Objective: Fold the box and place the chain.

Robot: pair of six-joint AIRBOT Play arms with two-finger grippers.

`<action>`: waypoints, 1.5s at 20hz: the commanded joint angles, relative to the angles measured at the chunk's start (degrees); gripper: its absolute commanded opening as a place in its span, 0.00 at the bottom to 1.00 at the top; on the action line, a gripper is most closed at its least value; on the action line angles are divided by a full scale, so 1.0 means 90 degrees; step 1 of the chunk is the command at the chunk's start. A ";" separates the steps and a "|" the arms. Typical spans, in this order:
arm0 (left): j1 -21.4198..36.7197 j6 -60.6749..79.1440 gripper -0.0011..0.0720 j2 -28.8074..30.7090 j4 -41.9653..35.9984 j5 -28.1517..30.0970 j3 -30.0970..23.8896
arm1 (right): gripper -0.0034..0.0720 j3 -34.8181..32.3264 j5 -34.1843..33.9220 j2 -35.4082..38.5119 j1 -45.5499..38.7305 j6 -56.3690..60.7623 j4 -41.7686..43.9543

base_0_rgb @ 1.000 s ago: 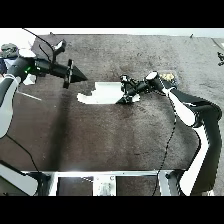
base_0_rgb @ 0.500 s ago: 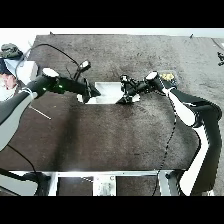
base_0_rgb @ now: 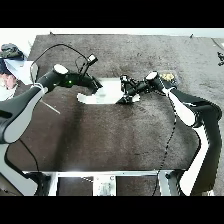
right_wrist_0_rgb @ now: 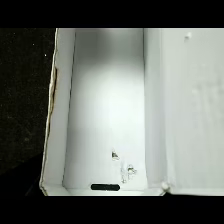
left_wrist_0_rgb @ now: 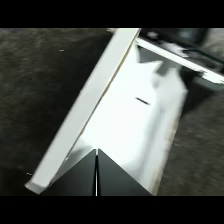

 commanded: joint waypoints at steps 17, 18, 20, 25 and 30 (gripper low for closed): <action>0.0117 -0.0697 0.03 -0.1059 0.0520 -0.0219 0.0967 | 0.64 -0.0002 0.0000 -0.0005 -0.0002 0.0000 0.0002; 0.0153 -0.0695 0.03 -0.1052 0.0522 -0.0216 0.0979 | 0.64 -0.0002 0.0000 -0.0002 -0.0002 0.0000 0.0000; 0.0260 -0.0695 0.03 -0.1049 0.0505 -0.0508 0.1200 | 0.64 -0.0002 0.0000 -0.0005 -0.0002 0.0000 0.0000; 0.0634 -0.0668 0.02 -0.0916 0.0522 -0.2123 0.2312 | 0.64 -0.0002 0.0000 -0.0005 -0.0002 0.0000 0.0000; 0.0656 -0.0255 0.02 0.0049 0.1265 -0.2373 0.2305 | 0.64 -0.0002 0.0000 -0.0005 -0.0002 0.0000 0.0000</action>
